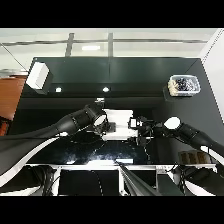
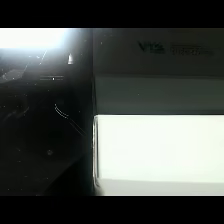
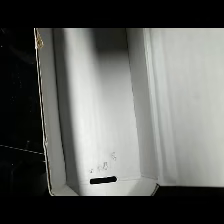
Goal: Fold the box and place the chain.
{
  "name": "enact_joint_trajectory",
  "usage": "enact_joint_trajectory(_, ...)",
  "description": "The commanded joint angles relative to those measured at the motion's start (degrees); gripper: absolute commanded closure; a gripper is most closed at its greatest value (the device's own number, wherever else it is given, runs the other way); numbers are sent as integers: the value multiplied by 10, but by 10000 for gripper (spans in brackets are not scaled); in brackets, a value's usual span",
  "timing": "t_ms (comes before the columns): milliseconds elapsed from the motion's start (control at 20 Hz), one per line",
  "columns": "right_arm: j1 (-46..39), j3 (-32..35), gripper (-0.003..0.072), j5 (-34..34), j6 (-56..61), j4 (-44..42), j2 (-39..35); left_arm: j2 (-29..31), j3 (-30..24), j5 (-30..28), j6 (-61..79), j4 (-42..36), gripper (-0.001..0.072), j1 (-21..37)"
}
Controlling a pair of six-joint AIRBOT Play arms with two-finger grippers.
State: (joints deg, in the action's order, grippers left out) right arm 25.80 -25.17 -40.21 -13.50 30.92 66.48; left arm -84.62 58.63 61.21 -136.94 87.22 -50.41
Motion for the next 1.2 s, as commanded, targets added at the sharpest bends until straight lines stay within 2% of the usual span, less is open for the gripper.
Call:
enact_joint_trajectory(0, 0, 0, 209, 0, 0, 0, 0, -1, 1, 4, 3, 2, 666, 0)
enact_joint_trajectory(250, 0, 0, 209, 0, 0, 0, 0, -1, 1, 6, 3, 2, 679, 0)
enact_joint_trajectory(300, 0, 0, 209, 0, 0, 0, 0, -1, 2, 7, 3, 2, 650, 0)
enact_joint_trajectory(400, 0, 0, 209, 0, 0, 0, 0, -1, 9, 11, 1, 3, 357, 0)
enact_joint_trajectory(600, 0, 0, 209, 0, 0, 0, 0, -1, 14, 9, 0, 7, 340, 0)
enact_joint_trajectory(700, 0, 0, 209, 0, 0, 0, 0, -4, 14, 9, 0, 6, 381, 0)
enact_joint_trajectory(800, 0, 0, 209, 0, 0, 0, 0, -9, 14, 8, 0, 3, 602, 0)
enact_joint_trajectory(850, 0, 0, 208, 0, 0, 0, 0, -9, 14, 1, 0, -6, 654, 0)
enact_joint_trajectory(950, 0, 0, 208, -1, 0, 0, 0, -9, 15, -3, 3, -8, 680, 0)
enact_joint_trajectory(1000, 0, 0, 168, -1, 2, -3, 0, -9, 16, 6, 4, -6, 680, 1)
enact_joint_trajectory(1050, 0, 0, 18, -1, 4, -4, -4, -8, 19, 17, 5, 0, 680, 2)
enact_joint_trajectory(1100, 0, -2, -33, -1, 12, -3, -13, -7, 22, 31, 5, 12, 679, 5)
enact_joint_trajectory(1150, 0, -4, -34, 0, 24, -1, -26, -3, 22, 36, 5, 19, 679, 8)
